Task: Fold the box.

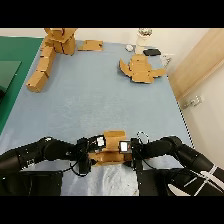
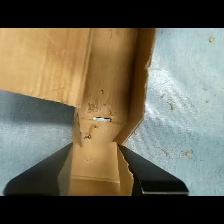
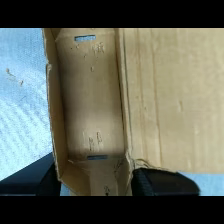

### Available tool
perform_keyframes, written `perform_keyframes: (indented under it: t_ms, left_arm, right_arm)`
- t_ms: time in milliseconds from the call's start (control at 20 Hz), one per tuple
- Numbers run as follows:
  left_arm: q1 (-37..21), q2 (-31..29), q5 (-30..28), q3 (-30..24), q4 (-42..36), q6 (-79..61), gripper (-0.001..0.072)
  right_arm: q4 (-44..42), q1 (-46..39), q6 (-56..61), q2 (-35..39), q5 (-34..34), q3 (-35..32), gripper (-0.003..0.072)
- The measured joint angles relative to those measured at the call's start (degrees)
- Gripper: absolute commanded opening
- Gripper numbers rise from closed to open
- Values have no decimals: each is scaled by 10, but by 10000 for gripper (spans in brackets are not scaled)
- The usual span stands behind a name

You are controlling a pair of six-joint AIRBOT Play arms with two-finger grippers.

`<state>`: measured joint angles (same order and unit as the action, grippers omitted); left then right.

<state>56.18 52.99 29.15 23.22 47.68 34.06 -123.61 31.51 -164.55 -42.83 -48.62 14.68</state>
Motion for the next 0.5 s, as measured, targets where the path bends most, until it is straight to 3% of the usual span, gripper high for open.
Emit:
perform_keyframes:
  t_ms: [100, 150, 200, 500]
  left_arm:
    - [2, 5, -5, 1, -6, 0, 383]
    - [2, 6, -6, 2, -9, 0, 179]
    - [2, 7, -9, 3, -10, -1, 96]
    - [8, 10, -21, 8, -14, -4, 94]
  right_arm:
    - [0, 0, 0, 0, 0, 0, 512]
    - [0, 0, 0, 0, 1, 0, 513]
    - [0, 0, 0, 0, 1, 0, 512]
    - [0, 0, 0, 0, 1, 0, 512]
